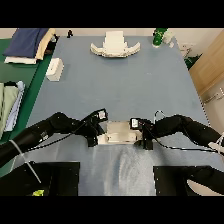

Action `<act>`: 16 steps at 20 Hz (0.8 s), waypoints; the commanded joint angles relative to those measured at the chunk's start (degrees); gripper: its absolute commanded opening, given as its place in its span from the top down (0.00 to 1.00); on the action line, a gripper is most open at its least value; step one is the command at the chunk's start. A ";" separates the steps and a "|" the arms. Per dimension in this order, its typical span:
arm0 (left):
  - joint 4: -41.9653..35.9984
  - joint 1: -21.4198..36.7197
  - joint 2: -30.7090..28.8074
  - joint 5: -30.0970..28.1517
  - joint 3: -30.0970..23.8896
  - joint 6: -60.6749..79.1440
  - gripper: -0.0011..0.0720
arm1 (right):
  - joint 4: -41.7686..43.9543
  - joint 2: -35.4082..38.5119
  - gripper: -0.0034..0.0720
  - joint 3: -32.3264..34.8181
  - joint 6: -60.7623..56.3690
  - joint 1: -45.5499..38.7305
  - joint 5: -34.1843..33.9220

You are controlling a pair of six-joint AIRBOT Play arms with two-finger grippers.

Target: Fold the box.

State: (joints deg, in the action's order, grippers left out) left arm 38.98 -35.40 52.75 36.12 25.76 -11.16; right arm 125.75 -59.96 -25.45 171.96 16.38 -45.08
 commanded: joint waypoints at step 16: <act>11.52 8.20 -1.09 8.20 -4.74 -64.61 0.97 | 0.02 0.04 0.32 -0.04 0.00 0.02 0.02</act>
State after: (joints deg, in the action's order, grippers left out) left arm 56.45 -23.83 46.81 49.91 21.67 -77.89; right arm 125.75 -59.96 -25.45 171.96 16.38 -45.08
